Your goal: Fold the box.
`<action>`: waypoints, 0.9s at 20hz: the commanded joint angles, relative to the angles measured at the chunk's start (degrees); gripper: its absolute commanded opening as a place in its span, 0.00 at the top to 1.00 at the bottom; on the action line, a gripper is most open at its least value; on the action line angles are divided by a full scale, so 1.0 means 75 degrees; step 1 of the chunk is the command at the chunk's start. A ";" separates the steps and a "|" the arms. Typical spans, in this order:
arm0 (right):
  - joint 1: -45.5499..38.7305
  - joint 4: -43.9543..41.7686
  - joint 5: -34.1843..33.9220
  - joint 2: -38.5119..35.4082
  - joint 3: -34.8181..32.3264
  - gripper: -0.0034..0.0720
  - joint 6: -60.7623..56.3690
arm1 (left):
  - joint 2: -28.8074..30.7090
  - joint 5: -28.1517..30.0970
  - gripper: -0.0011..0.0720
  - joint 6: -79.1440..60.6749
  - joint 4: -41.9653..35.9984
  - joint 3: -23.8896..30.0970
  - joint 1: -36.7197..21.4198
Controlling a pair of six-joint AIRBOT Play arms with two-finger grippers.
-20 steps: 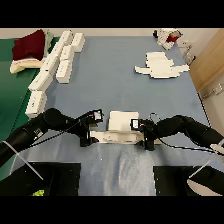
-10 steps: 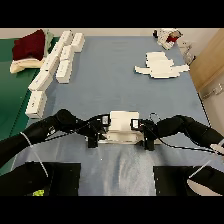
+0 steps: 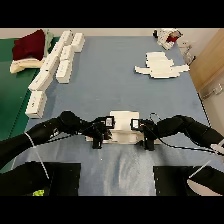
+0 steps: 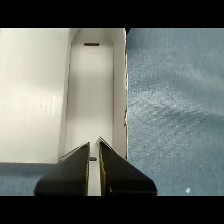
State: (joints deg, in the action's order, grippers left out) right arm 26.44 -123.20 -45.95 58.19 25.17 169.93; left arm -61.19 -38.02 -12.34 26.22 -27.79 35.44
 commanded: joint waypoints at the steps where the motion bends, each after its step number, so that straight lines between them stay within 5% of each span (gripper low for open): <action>1: -0.0003 -0.0003 0.0003 -0.0006 -0.0003 0.22 0.0000 | -0.0006 0.0017 0.40 0.0020 -0.0067 0.0044 0.0035; 3: -0.0003 -0.0003 0.0003 -0.0006 -0.0003 0.22 0.0000 | -0.0006 0.0015 0.23 0.0423 0.0035 0.0064 0.0035; 5: -0.0003 -0.0003 0.0000 -0.0006 0.0000 0.22 0.0000 | -0.0006 0.0020 0.23 0.0679 0.0157 0.0058 0.0026; 6: -0.0003 -0.0003 0.0003 -0.0006 -0.0003 0.22 0.0000 | -0.0003 0.0047 0.27 0.0807 0.0175 0.0055 0.0020; 9: -0.0003 -0.0003 0.0000 -0.0006 -0.0003 0.22 0.0000 | 0.0140 0.0052 0.90 0.1527 0.0650 0.0038 0.0020; 14: -0.0003 -0.0003 0.0000 -0.0006 -0.0003 0.22 0.0000 | 0.1239 -0.0437 0.96 0.6237 0.2410 -0.0192 -0.0271; 18: -0.0003 -0.0003 0.0003 -0.0006 -0.0003 0.22 0.0000 | 0.2349 -0.1160 0.96 1.0421 0.4319 -0.0198 -0.1527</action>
State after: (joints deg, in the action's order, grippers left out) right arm 26.44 -123.20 -45.93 58.19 25.17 169.95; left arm -48.66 -42.57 40.86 47.31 -29.04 29.45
